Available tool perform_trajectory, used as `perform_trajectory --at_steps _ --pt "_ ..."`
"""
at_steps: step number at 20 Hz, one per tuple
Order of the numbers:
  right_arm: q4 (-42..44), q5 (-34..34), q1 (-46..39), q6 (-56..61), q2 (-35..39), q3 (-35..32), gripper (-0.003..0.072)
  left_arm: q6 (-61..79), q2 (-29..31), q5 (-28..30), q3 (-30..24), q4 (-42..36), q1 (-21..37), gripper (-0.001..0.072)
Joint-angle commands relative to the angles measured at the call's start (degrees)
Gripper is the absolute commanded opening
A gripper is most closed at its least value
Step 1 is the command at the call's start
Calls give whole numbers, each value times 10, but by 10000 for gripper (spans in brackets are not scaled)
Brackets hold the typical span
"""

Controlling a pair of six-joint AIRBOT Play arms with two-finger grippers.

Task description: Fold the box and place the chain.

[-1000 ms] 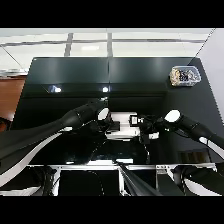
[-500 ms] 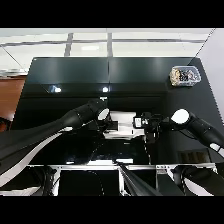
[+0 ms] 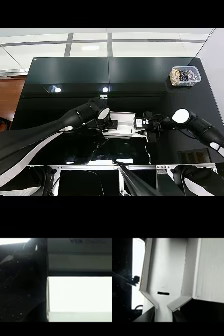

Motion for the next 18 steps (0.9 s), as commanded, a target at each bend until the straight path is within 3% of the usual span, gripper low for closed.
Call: perform_trajectory --at_steps 1,10,14,16,17,18 --pt "17 0 1 -5 -3 0 239 0 0 0 1 2 0 28" --pt "184 -21 5 -5 -38 -1 241 0 0 0 1 0 0 29" --pt "191 -34 33 -3 -60 -1 245 0 0 0 1 0 0 28" --pt "189 -38 33 14 -60 -1 397 0 0 0 1 0 0 28" --pt "184 -37 32 19 -60 -1 317 0 0 0 1 0 0 28" --pt "182 -35 31 20 -60 -1 190 0 0 0 1 -1 0 28"
